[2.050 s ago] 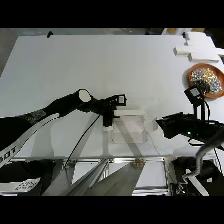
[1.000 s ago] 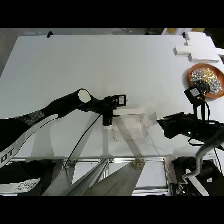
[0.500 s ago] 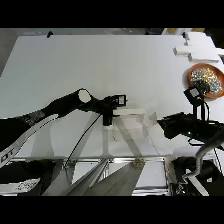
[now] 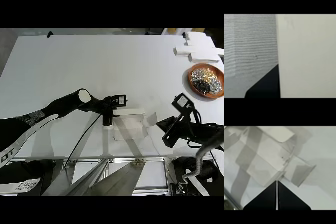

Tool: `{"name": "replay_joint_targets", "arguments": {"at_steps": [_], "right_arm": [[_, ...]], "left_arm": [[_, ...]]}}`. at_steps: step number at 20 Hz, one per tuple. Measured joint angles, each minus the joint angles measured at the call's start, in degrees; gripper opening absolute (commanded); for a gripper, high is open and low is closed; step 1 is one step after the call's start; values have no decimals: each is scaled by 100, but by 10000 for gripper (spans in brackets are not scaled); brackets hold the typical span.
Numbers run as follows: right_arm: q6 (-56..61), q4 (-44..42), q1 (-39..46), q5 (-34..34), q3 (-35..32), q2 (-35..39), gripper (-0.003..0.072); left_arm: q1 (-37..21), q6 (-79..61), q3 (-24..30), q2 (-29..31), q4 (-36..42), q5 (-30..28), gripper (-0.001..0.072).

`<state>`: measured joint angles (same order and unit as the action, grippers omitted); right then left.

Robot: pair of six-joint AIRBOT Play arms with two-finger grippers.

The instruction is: Fold the box and place the chain.

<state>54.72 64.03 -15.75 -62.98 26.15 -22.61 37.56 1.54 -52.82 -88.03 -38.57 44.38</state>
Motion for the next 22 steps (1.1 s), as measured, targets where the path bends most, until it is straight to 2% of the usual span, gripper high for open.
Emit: {"name": "replay_joint_targets", "arguments": {"at_steps": [3,7,8,15,22], "right_arm": [[-1283,-157,-129,-140,-179,-385,32],[-2476,142,-404,-210,-297,-1043,585],[-2634,203,-474,-127,-313,-1161,669],[-3447,459,-1158,1178,-678,-1469,680],[-3941,514,-1659,2087,-1237,-1504,680]], "left_arm": [[0,2,0,0,-2,0,10],[0,2,0,0,0,0,10],[0,0,0,0,0,0,10],[0,2,0,0,0,2,10],[0,2,0,0,0,2,10]]}}
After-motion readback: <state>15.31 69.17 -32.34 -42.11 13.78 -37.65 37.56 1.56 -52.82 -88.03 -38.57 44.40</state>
